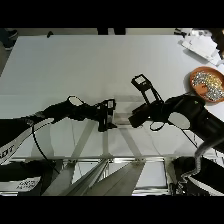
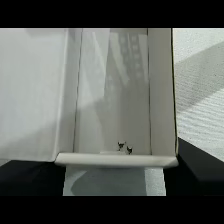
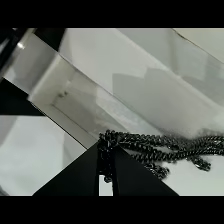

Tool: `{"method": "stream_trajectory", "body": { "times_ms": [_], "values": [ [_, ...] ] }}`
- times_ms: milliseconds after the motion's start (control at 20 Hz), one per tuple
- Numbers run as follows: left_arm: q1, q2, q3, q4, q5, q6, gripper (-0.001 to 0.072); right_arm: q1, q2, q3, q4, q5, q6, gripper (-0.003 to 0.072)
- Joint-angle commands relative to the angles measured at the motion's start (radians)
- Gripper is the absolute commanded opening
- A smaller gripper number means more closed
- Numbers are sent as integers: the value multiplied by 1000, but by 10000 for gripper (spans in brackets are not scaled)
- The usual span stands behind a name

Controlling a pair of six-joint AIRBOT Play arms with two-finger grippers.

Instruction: Fold the box and place the chain.

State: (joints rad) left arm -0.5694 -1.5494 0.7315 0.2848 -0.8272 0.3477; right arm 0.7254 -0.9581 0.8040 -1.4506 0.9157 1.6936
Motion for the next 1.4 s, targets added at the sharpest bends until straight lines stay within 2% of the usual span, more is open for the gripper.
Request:
{"method": "stream_trajectory", "body": {
  "times_ms": [0, 350, 850, 1050, 1200, 1350],
  "values": [
    [0, 0, 0, 0, 0, 0, 272, 36, -30, 0, 49, -112, 38, 21],
    [0, 0, 0, 0, 0, 0, 272, 40, -133, 0, 202, -175, 20, 21],
    [0, 0, 0, 0, 0, 0, 272, 53, -260, 0, 177, -126, 19, 22],
    [0, 0, 0, 0, 0, 0, 272, 37, -263, 0, 151, -119, 27, 24],
    [0, 0, 0, 0, 0, 0, 272, 21, -263, 0, 146, -116, 27, 194],
    [0, 0, 0, 0, 0, 0, 272, 21, -263, 0, 145, -127, 27, 209]
  ]
}}
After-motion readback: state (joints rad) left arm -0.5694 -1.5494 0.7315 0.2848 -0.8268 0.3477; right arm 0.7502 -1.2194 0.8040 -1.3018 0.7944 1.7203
